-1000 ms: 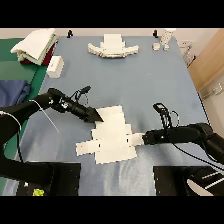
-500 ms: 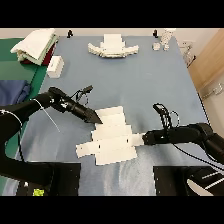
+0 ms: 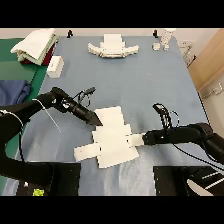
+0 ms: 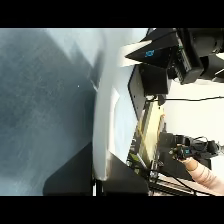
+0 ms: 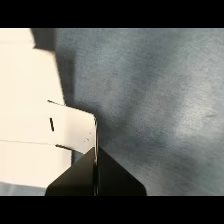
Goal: Fold the box.
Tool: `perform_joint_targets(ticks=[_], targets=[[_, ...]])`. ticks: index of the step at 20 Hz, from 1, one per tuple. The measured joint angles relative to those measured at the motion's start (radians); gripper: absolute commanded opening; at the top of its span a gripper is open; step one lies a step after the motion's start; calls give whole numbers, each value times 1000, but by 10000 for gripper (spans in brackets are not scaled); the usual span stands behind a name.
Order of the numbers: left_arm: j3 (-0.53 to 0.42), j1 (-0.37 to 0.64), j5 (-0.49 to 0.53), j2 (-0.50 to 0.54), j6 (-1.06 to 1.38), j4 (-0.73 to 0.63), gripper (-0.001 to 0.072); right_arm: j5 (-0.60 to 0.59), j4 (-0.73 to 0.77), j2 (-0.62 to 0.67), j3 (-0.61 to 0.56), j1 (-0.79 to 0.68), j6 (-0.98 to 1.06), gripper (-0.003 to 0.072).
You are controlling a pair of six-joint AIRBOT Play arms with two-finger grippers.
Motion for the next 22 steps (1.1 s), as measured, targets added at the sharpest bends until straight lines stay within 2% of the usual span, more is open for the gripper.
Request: perform_joint_targets(ticks=[2,4,8,9,11,12,15,17,22], targets=[[0,-2,0,0,14,0,14,-1,0,0,0,0,0,22],[0,-3,0,0,25,4,14,0,-1,0,0,0,0,193],[2,-5,-1,0,14,2,12,1,-85,0,19,-2,0,210],[7,-5,-1,0,21,3,12,-2,-128,0,31,-2,5,246],[25,-3,2,7,72,0,10,-2,-244,0,61,-3,50,512],[35,-4,2,16,105,0,9,-3,-307,-1,79,-4,93,568],[52,-18,56,82,237,0,9,-6,-515,-2,135,-4,291,584],[47,-38,132,143,323,6,9,-6,-605,-2,163,-4,404,584],[-44,-137,346,301,579,8,8,-5,-710,-2,192,-4,649,583]])
